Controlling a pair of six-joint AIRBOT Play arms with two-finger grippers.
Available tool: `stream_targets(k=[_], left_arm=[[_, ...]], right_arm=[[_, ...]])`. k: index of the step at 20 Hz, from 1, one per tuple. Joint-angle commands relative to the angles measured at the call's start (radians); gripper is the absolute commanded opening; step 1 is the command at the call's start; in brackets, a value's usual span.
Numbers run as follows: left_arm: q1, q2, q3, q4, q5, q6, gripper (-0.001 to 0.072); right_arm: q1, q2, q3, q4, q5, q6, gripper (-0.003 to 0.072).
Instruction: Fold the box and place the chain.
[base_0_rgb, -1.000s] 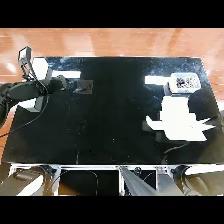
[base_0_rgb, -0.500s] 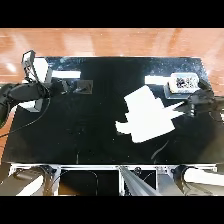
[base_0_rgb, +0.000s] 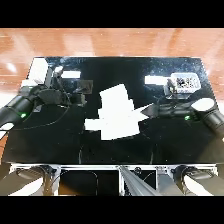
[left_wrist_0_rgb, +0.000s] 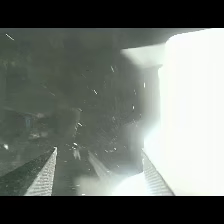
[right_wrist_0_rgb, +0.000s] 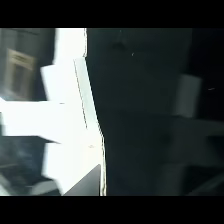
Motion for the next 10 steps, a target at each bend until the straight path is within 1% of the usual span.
stream_targets(k=[1,3,5,7,9,10], left_arm=[[0.009,-0.097,0.004,-0.182,0.033,0.144,0.0611],[0.049,-0.129,0.010,-0.291,0.118,0.269,0.0611],[0.095,-0.154,0.010,-0.366,0.206,0.383,0.0611],[0.142,-0.197,0.010,-0.502,0.294,0.567,0.0611],[0.170,-0.253,0.014,-0.651,0.332,0.735,0.0611],[0.173,-0.285,0.024,-0.680,0.342,0.782,0.0611]], right_arm=[[0.188,0.029,-0.071,-0.120,-0.272,0.064,0.0030],[0.196,0.029,-0.073,-0.143,-0.270,0.100,0.0030],[0.195,0.029,-0.073,-0.145,-0.259,0.100,0.0029],[0.195,0.029,-0.073,-0.143,-0.237,0.100,0.0029],[0.195,0.029,-0.073,-0.142,-0.209,0.100,0.0029],[0.195,0.029,-0.073,-0.142,-0.202,0.100,0.0029]])
